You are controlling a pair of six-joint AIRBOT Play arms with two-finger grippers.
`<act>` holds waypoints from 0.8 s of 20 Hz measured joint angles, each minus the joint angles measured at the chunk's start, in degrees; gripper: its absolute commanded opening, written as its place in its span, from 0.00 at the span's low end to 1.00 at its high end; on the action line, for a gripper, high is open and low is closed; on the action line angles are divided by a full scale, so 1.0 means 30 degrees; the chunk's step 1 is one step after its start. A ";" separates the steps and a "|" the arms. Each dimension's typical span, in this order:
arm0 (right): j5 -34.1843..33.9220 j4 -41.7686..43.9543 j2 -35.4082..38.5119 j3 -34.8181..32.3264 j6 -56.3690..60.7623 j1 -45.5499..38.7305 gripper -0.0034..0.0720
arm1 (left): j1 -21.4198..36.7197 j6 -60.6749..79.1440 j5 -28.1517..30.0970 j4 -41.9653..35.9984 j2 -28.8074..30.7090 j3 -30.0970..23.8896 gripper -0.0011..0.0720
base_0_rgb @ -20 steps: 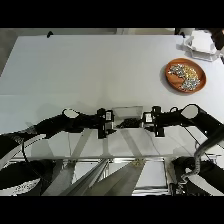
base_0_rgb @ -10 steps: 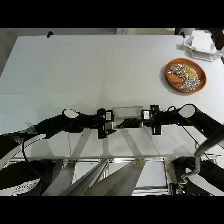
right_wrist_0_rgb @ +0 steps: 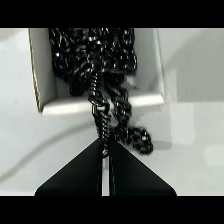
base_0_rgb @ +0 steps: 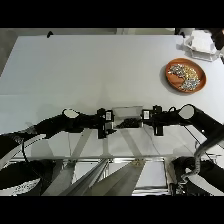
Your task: Fold the box and place the chain.
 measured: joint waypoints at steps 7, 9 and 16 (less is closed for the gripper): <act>0.1071 -0.1268 0.3781 -0.0007 0.1756 0.0000 0.06 | 0.0000 0.0000 0.0007 0.0000 0.0000 0.0000 0.22; 0.1668 -0.0984 0.5209 -0.0007 0.2178 0.0000 0.06 | 0.0000 0.0000 0.0000 0.0000 0.0000 0.0000 0.22; 0.2754 0.5661 0.8597 -0.0007 0.2113 0.0000 0.06 | 0.0007 0.0000 0.0007 0.0000 0.0000 0.0000 0.22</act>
